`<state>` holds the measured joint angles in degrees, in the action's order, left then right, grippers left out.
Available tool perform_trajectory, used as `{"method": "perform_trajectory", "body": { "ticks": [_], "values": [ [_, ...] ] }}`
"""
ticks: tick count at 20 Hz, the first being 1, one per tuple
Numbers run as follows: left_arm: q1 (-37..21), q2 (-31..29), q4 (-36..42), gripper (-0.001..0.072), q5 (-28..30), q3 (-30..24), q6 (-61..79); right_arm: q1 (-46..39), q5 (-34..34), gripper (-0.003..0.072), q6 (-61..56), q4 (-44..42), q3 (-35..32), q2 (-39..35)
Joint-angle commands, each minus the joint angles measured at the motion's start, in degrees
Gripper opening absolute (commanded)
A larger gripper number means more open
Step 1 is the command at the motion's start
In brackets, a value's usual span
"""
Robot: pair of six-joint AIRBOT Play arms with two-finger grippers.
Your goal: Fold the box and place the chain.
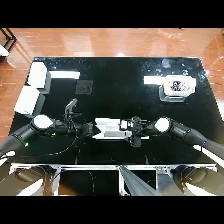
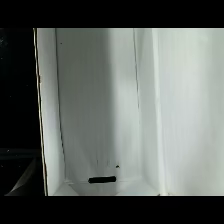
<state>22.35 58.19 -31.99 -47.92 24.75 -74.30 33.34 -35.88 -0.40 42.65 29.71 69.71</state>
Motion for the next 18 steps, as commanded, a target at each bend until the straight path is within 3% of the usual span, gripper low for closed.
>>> {"method": "perform_trajectory", "body": {
  "ticks": [1,11,18],
  "values": [
    [2.27,0.0,-2.16,0.06,2.84,0.11,-4.2,-0.02,0.07,0.0403,-0.04,0.0,0.02,0.02],
    [8.74,0.0,-6.47,0.06,9.55,1.6,-10.99,-0.02,0.07,0.0403,-0.07,-0.42,0.02,0.02],
    [13.31,0.07,-13.88,0.06,13.64,1.9,-20.31,-0.02,0.04,0.0403,-0.07,-0.42,0.02,0.02]
  ]
}}
